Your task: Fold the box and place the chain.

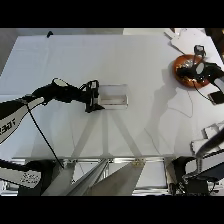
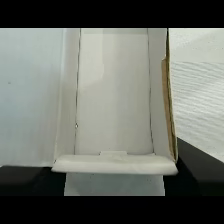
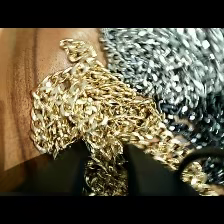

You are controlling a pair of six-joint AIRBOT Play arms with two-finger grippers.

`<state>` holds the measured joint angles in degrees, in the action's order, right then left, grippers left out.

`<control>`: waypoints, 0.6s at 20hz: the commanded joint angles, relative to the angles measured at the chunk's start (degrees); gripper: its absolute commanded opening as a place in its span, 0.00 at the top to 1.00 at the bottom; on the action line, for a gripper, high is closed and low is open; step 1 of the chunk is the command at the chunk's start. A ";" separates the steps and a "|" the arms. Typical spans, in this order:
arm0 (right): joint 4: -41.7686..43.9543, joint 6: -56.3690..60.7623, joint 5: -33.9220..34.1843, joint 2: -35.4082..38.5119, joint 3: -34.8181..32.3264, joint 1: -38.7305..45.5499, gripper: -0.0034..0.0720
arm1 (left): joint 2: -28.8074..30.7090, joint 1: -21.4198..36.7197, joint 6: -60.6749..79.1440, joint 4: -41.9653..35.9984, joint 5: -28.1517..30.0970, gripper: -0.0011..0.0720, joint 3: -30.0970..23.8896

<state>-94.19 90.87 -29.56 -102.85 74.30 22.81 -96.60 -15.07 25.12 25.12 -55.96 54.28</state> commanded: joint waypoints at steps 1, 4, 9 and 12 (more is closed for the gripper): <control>0.42 0.79 -1.38 -1.51 0.94 0.04 0.88 | 0.00 -0.02 0.00 0.00 0.00 0.69 0.02; 0.37 0.11 -4.39 -0.44 1.03 -0.48 0.94 | 0.00 -0.04 0.02 0.00 -0.02 0.69 0.02; -0.13 -4.17 -8.94 7.02 1.03 -2.97 0.94 | 0.00 -0.02 0.00 0.00 0.00 0.69 0.02; -0.48 -4.15 -15.78 12.57 1.03 -4.83 0.94 | 0.00 -0.04 0.02 0.00 0.00 0.69 0.02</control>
